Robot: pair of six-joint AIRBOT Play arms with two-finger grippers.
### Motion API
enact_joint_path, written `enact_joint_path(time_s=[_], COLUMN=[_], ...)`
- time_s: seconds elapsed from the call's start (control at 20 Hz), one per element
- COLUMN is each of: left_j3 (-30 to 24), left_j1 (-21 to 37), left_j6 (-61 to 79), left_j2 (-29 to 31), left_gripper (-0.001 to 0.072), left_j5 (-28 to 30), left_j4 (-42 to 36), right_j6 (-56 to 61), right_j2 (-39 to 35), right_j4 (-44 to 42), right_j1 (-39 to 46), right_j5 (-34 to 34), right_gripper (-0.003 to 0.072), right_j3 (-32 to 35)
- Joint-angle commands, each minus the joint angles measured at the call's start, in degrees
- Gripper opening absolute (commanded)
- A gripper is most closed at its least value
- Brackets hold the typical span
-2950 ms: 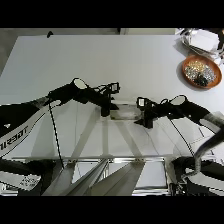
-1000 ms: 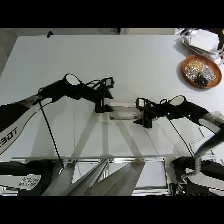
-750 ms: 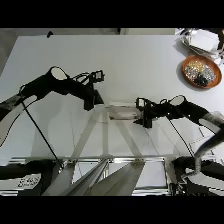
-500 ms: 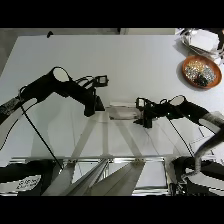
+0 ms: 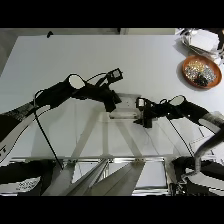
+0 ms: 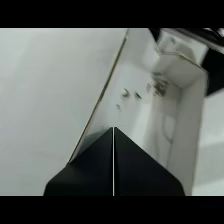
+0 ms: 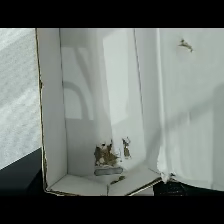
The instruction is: Fold the box and place the chain.
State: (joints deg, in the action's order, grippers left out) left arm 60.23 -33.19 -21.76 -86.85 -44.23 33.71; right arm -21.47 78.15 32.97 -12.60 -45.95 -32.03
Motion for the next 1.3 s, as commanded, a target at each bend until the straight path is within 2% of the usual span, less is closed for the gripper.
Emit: enact_joint_path(time_s=[0.0,0.3,0.5,0.65,0.8,1.0,1.1,1.25], left_j3=[0.00,0.00,0.00,0.00,0.00,0.00,-0.28,-3.78], left_j1=[-0.37,-0.35,-0.33,0.90,3.67,5.90,5.84,5.90], left_j6=[-8.72,-19.50,-18.40,-16.55,-17.40,-12.59,-5.46,-0.20], left_j2=[-2.58,-4.46,-3.63,0.37,5.75,10.97,10.95,10.49], left_gripper=[0.0001,0.0001,0.0002,0.0002,0.0000,0.0000,0.0001,0.0002], left_j5=[5.84,4.35,3.58,2.45,-3.21,-11.54,-15.82,-16.04], left_j4=[-0.09,10.97,10.93,12.26,21.14,28.79,28.52,27.02], right_j6=[-0.02,-0.02,0.00,-0.02,-0.02,-0.02,-0.02,-0.02], right_j2=[-0.04,-0.04,-0.04,-0.04,-0.04,-0.04,-0.04,-0.04], right_j4=[-0.02,-0.02,-0.02,0.00,-0.02,-0.02,-0.02,-0.02], right_j1=[0.04,0.04,0.04,0.04,0.04,0.04,0.04,0.04], right_j5=[-0.11,-0.11,-0.11,-0.11,-0.11,-0.11,-0.11,-0.11], right_gripper=[0.0291,0.0291,0.0291,0.0291,0.0291,0.0291,0.0291,0.0291], right_j3=[0.00,0.00,0.00,0.00,0.00,0.00,0.00,0.00])
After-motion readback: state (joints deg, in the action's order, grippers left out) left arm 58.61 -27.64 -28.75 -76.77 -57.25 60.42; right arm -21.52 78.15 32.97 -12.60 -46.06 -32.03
